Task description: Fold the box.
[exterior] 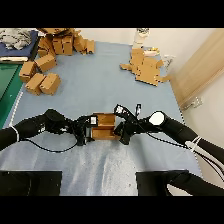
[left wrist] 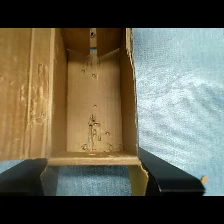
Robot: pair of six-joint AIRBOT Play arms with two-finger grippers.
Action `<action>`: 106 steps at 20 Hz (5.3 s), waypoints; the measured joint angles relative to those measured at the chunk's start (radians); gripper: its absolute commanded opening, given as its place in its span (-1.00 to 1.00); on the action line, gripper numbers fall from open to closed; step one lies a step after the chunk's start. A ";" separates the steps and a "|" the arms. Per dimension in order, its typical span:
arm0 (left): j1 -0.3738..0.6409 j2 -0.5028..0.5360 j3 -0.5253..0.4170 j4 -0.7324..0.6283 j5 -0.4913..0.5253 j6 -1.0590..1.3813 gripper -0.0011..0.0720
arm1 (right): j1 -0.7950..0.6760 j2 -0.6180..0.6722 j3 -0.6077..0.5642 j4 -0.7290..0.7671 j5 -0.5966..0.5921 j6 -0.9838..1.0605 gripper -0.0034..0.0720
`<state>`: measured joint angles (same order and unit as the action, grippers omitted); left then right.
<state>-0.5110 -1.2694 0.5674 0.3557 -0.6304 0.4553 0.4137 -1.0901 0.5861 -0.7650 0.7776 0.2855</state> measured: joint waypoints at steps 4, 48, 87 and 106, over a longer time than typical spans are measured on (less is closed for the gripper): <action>0.000 0.000 0.000 0.000 0.000 0.000 0.34 | 0.000 -0.021 0.000 0.053 -0.002 -0.027 -0.64; 0.000 0.000 0.000 0.000 0.000 0.000 0.34 | -0.354 0.238 -0.066 -0.379 0.100 1.104 -0.91; 0.000 0.000 0.000 0.000 0.000 0.000 0.33 | -0.056 0.108 -0.075 0.121 -0.006 1.022 0.00; 0.000 0.000 0.000 0.000 0.000 0.000 0.34 | 0.273 -0.117 0.243 -0.594 0.131 1.627 0.00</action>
<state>-0.5110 -1.2694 0.5674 0.3557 -0.6304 0.4549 0.6865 -1.2072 0.8295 -1.3594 0.9089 1.9129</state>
